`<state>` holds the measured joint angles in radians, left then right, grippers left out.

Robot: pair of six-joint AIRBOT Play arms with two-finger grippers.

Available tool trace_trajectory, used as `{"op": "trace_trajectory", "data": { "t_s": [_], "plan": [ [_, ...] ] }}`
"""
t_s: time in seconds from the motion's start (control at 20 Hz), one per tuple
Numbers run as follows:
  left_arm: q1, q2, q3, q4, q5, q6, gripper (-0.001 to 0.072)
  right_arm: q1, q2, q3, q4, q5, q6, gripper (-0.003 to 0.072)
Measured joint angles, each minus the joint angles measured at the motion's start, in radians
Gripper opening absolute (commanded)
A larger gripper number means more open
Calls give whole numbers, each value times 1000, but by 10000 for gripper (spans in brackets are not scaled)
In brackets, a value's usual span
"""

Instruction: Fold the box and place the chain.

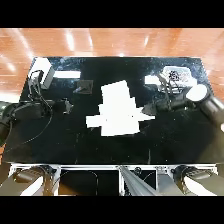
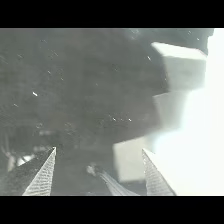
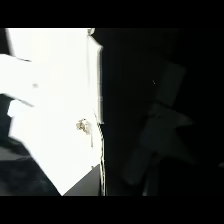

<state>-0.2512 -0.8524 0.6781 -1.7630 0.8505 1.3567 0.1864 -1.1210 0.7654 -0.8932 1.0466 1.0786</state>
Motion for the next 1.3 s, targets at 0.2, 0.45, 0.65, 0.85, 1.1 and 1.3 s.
{"op": "trace_trajectory", "data": {
  "t_s": [0.2, 0.45, 0.65, 0.85, 1.1, 1.3],
  "plan": [
    [5, -111, 2, -143, -21, 102, 626, 37, 91, -158, -18, -103, 18, 32],
    [52, -320, 70, -449, 42, 442, 627, 86, 119, -238, -33, -146, 35, 32],
    [64, -529, 161, -674, 247, 736, 627, 101, 124, -253, -37, -158, 60, 32],
    [66, -678, 225, -821, 380, 903, 627, 105, 125, -257, -39, -160, 76, 31],
    [48, -760, 250, -899, 431, 1025, 626, 106, 125, -258, -39, -161, 82, 32],
    [14, -804, 254, -916, 445, 1078, 626, 106, 125, -258, -39, -161, 85, 32]
  ]
}}
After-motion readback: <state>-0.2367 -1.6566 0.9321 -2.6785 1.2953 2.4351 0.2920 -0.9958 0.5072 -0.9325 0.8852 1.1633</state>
